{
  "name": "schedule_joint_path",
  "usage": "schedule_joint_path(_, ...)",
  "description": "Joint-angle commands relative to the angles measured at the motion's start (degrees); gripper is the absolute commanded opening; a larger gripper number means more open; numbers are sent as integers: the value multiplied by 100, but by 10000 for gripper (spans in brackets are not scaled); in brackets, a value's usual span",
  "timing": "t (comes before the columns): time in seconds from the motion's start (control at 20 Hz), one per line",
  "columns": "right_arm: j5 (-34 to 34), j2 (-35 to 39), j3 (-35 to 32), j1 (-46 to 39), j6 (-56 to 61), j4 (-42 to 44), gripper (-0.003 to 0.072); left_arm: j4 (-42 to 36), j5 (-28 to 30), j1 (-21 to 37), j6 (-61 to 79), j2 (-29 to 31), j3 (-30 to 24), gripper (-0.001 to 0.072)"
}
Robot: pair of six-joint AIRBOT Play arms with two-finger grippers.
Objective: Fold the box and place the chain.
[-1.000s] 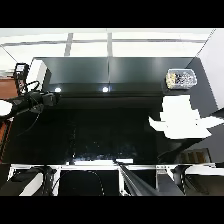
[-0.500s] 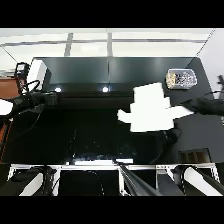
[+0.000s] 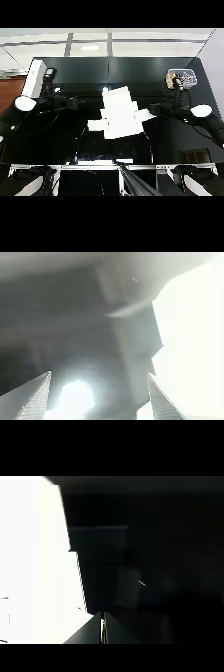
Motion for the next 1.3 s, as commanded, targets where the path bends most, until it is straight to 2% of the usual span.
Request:
schedule_joint_path(0.0,-846,17,-37,743,68,24,18,-1180,-1211,57,192,-1119,389,691)
schedule_joint_path(0.05,-833,17,-37,763,68,-13,18,-1300,-1722,127,286,-1512,586,692)
schedule_joint_path(0.15,-831,17,-39,778,66,-42,18,-1325,-2302,157,282,-2124,931,693)
schedule_joint_path(0.35,-820,17,-48,787,66,-42,18,-1593,-2691,85,420,-2898,1499,693)
schedule_joint_path(0.5,-817,17,-48,787,66,-42,18,-2218,-3156,-66,1123,-3348,1899,693)
schedule_joint_path(0.8,-824,17,-48,787,63,-42,18,-1954,-4164,-323,1185,-4266,2841,691)
schedule_joint_path(0.95,-822,17,-48,787,63,-39,18,-1589,-4409,-271,1198,-4404,3145,662)
schedule_joint_path(1.0,-822,17,-48,787,63,-39,18,-1488,-4487,-269,1355,-4404,3213,573)
schedule_joint_path(1.05,-822,17,-48,787,63,-42,18,-1508,-4597,-269,1641,-4404,3257,341)
schedule_joint_path(1.1,-822,17,-48,787,61,-42,18,-1659,-4688,-271,1825,-4404,3281,140)
schedule_joint_path(1.2,-844,17,-48,787,-9,-46,19,-1895,-4811,-280,2164,-4404,3287,90)
schedule_joint_path(1.25,-896,17,-48,787,-7,-44,20,-1818,-4815,-280,2234,-4404,3316,25)
